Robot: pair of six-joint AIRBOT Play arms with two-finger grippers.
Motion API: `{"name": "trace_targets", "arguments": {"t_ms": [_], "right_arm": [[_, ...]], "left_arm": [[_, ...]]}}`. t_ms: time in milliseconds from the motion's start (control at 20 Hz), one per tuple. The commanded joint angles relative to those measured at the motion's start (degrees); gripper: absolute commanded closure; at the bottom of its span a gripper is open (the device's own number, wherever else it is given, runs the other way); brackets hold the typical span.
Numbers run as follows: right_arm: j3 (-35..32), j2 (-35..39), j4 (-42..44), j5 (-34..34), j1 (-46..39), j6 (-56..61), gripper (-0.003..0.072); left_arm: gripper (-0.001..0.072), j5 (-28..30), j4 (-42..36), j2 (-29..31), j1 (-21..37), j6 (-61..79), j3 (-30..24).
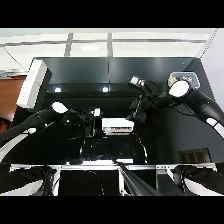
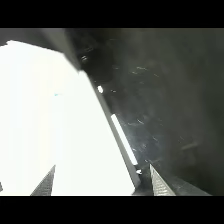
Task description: Fold the box and place the chain.
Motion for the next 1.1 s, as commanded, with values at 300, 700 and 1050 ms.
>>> {"name": "trace_targets", "arguments": {"t_ms": [300, 700, 1050], "right_arm": [[-0.6, -3.0, 0.2, 0.9, 3.5, -11.0, -0.0021], [-0.6, -3.0, -2.4, 2.5, 5.9, -10.9, -0.0021], [-0.6, -2.9, -3.1, 2.1, 6.2, -9.7, 0.0462]], "left_arm": [[0.0238, 0.5, 0.0, 0.0, 0.0, -0.2, 0.0], [0.0238, 0.4, 0.0, 0.0, -0.1, -0.2, 0.0], [0.0238, 0.4, 0.0, 0.0, -0.1, -0.2, 0.0]]}}
